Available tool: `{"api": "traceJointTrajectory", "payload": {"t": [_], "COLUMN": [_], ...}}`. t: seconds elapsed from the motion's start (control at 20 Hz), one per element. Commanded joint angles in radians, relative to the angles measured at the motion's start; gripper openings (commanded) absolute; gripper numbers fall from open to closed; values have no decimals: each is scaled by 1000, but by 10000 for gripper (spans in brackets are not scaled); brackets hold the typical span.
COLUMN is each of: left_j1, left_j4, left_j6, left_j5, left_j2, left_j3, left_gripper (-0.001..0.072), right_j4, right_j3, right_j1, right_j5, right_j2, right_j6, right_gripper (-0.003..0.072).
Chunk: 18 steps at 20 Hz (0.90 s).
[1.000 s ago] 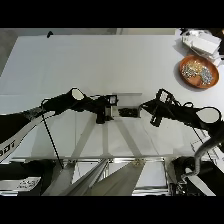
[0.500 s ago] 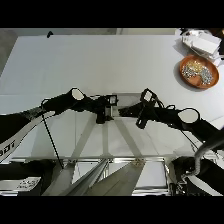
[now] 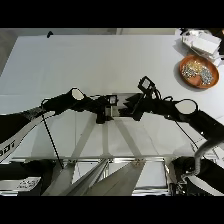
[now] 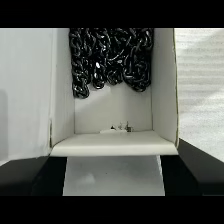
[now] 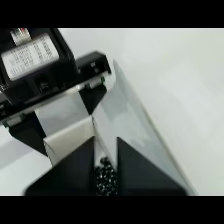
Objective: Fold the box and place the chain.
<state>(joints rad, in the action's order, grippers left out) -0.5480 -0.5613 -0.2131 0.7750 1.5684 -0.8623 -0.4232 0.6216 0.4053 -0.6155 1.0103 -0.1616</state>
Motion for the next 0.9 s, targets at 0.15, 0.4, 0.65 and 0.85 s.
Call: {"api": "traceJointTrajectory", "payload": {"t": [0.15, 0.4, 0.65, 0.85], "left_j1": [0, 0, 0, 0], "left_j4": [0, 0, 0, 0], "left_j6": [0, 0, 0, 0], "left_j5": [0, 0, 0, 0], "left_j2": [0, 0, 0, 0], "left_j3": [0, 0, 0, 0], "left_gripper": [314, 314, 314, 314], "right_j4": [-172, -172, -202, -251], "right_j3": [229, 233, 233, 233], "right_j1": [-165, -204, -180, -180], "right_j5": [-196, -172, -274, -396], "right_j2": [7, 185, 282, 257], "right_j6": [-83, -39, 17, 40], "right_gripper": [14, 13, 15, 100]}}
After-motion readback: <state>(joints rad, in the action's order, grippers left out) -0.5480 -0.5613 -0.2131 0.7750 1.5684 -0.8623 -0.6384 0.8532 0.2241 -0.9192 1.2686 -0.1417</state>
